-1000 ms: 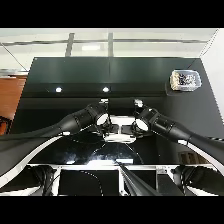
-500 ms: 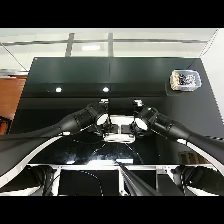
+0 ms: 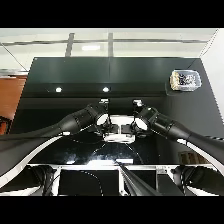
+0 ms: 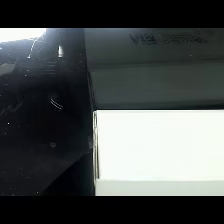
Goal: Fold the box and place the chain.
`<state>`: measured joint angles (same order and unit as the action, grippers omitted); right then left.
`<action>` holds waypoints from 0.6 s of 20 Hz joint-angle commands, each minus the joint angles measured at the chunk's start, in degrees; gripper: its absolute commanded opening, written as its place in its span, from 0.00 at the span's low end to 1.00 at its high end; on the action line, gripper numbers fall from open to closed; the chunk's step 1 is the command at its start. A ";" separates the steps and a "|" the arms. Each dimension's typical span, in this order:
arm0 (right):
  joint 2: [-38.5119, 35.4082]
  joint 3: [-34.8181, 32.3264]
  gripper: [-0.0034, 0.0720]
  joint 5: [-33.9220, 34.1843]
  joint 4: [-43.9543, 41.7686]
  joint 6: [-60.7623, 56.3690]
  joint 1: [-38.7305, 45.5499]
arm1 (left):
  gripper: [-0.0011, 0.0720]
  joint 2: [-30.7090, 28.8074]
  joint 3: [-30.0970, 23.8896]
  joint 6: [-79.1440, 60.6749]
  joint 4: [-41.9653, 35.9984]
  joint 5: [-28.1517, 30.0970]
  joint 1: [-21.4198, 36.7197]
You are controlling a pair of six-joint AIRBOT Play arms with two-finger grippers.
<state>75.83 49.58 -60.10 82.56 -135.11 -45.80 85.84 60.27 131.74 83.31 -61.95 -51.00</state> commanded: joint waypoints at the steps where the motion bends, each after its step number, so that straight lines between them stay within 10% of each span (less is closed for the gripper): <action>1: 0.02 0.04 0.56 0.00 0.02 -0.09 0.00 | 0.06 -0.04 0.02 0.04 0.00 0.02 0.02; 3: 0.02 0.04 0.46 0.00 0.02 -0.09 0.00 | 0.06 -0.04 0.02 0.04 0.00 0.00 0.02; 5: 0.04 0.04 0.05 -0.07 0.00 -0.07 -0.02 | 0.06 -0.04 0.02 0.07 0.00 0.00 0.02; 8: 0.02 0.04 0.06 -0.09 0.02 -0.02 -0.02 | 0.06 -0.04 0.02 0.04 0.00 0.00 0.02; 9: 0.02 0.04 0.13 -0.07 0.02 0.17 -0.02 | 0.06 -0.04 0.02 0.04 0.00 0.00 0.02; 11: -0.31 0.04 0.67 -1.49 -0.24 2.51 -0.02 | 0.06 -0.04 0.02 0.07 0.00 -0.04 0.02; 12: -0.94 0.07 0.67 -2.45 -0.15 3.93 0.02 | 0.06 -0.04 0.02 0.07 -0.04 0.00 0.02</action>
<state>75.55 49.58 -60.58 82.46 -133.82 -45.80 85.84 60.27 131.74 83.29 -62.02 -51.00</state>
